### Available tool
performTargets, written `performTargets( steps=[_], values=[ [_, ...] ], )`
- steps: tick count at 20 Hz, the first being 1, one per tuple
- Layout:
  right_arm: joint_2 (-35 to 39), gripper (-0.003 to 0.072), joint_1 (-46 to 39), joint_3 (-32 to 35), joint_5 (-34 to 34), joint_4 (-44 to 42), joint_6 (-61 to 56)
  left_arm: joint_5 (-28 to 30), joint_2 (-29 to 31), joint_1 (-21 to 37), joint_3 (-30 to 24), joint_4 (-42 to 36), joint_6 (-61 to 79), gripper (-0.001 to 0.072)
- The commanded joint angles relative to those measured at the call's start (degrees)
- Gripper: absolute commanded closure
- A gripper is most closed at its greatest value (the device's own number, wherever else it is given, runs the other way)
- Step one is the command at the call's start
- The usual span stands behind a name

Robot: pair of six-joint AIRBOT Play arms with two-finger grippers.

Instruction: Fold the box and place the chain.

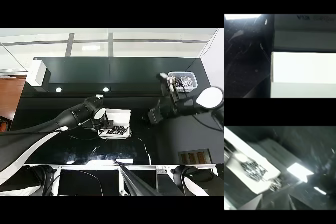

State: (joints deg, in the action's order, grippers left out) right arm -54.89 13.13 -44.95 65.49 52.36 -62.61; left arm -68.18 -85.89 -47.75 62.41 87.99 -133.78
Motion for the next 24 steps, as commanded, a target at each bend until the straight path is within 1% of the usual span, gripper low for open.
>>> performTargets(
  steps=[1, 3, 6, 7, 9, 10, 12, 16, 24],
  values=[
    [2.1, -0.0034, 1.3, 9.5, -6.6, 1.9, 12.2, 0.1, 0.0, 0.0, 0.0, 0.0, 0.0, 0.0681],
    [1.9, -0.0034, 6.3, 13.7, -12.1, 2.1, 21.6, 0.1, 0.0, 0.0, 0.0, 0.0, 0.0, 0.0681],
    [1.8, -0.0034, 14.4, 18.6, -20.7, 2.3, 42.4, 0.0, 0.0, 0.0, 0.0, 0.0, 0.0, 0.0681],
    [1.0, -0.0034, 15.9, 19.0, -21.6, 0.9, 46.1, 0.0, 0.0, 0.0, 0.0, 0.0, 0.0, 0.0681],
    [-1.4, -0.0034, 16.8, 19.0, -24.1, -3.0, 48.2, 0.1, 0.0, 0.0, 0.0, 0.0, 0.0, 0.0681],
    [-2.4, -0.0034, 17.0, 19.0, -25.7, -4.2, 50.9, 0.1, 0.0, 0.0, 0.0, 0.0, 0.0, 0.0681],
    [-4.2, -0.0034, 17.0, 19.0, -28.5, -6.2, 52.2, 0.1, 0.0, 0.0, 0.0, 0.0, 0.0, 0.0681],
    [-6.8, -0.0034, 17.0, 18.9, -29.2, -9.8, 57.7, 0.0, 0.0, 0.0, 0.0, 0.0, 0.0, 0.0681],
    [-9.9, -0.0034, 17.0, 18.9, -31.1, -10.6, 58.6, 0.0, 0.0, 0.0, 0.0, 0.0, 0.0, 0.0681]
  ],
)
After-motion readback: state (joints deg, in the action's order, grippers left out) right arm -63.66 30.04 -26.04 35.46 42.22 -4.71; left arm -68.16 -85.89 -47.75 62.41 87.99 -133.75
